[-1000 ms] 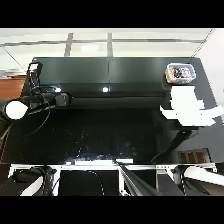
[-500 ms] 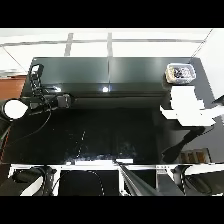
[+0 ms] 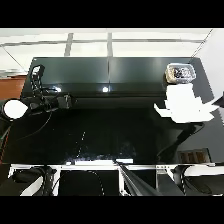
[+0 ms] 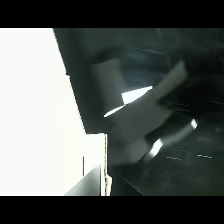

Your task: Fold the box and place the chain.

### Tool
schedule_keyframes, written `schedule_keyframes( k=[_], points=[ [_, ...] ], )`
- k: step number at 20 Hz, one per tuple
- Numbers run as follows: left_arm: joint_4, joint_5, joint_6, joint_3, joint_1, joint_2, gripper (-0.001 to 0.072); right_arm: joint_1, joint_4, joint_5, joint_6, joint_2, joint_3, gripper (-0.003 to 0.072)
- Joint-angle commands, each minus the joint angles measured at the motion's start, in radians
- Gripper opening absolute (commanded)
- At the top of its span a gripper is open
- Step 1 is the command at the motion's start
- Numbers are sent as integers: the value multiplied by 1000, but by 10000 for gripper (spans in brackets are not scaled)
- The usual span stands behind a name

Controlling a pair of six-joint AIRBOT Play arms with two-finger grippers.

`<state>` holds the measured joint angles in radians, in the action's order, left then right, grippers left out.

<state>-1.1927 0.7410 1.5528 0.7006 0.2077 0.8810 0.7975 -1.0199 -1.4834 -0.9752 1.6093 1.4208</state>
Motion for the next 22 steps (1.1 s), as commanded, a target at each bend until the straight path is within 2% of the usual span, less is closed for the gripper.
schedule_keyframes(
  k=[1,3,5,7,9,12,15,17,20,22],
  points=[
    [0,0,-1,0,0,1,706,-60,158,21,30,-174,-121,12],
    [0,0,0,0,0,1,706,-117,225,82,39,-307,-268,12],
    [0,0,-1,0,0,1,706,-211,269,190,42,-462,-449,11],
    [1,-5,-1,0,0,6,705,-344,360,352,42,-630,-660,11],
    [1,-57,-15,0,11,31,705,-509,478,557,41,-772,-867,12],
    [5,-146,-17,16,75,113,704,-776,661,865,29,-839,-1096,12],
    [16,-47,-29,99,108,248,703,-1002,716,1027,25,-838,-1178,12],
    [100,52,-85,171,82,370,702,-1096,713,1081,25,-838,-1181,13],
    [476,209,-320,240,-14,549,702,-1146,713,1115,10,-838,-1181,12],
    [689,271,-449,248,-76,635,702,-1147,713,1111,9,-838,-1181,12]
  ],
)
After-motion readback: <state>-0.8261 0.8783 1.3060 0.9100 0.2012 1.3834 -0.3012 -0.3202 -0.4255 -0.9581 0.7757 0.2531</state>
